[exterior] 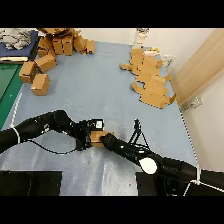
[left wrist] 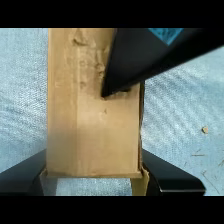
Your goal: Fold the box.
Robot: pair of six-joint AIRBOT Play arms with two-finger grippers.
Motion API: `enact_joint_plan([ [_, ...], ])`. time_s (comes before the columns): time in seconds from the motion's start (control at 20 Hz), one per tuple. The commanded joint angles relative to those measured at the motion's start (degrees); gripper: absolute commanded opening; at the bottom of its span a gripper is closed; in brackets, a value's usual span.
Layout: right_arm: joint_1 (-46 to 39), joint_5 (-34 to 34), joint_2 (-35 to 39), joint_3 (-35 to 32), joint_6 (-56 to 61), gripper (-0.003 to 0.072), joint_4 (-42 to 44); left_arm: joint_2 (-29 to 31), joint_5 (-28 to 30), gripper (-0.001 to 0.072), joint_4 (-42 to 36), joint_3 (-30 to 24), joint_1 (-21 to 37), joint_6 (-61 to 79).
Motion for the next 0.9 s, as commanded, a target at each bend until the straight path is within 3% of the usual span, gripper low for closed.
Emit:
enact_joint_plan([
  [0.0,0.42,3.02,-1.09,0.11,0.48,0.0004,-0.11,0.04,-0.04,0.0588,0.02,0.04,0.04,0.0],
  [0.25,2.49,2.54,-3.17,0.2,0.5,0.0004,-0.09,0.04,0.0,0.0588,0.02,0.04,0.04,0.0],
  [0.45,2.12,-4.31,6.01,0.33,-3.96,0.0003,-4.04,0.04,0.04,0.0588,0.0,0.04,0.04,0.0],
  [0.65,-4.44,-4.15,15.45,0.07,-21.66,0.0004,6.88,0.04,0.02,0.0588,-0.04,0.07,0.02,-0.37],
  [0.85,-9.42,-3.37,18.03,0.07,-38.03,0.0004,22.27,0.04,2.14,0.0588,0.07,0.09,0.11,-8.13],
])
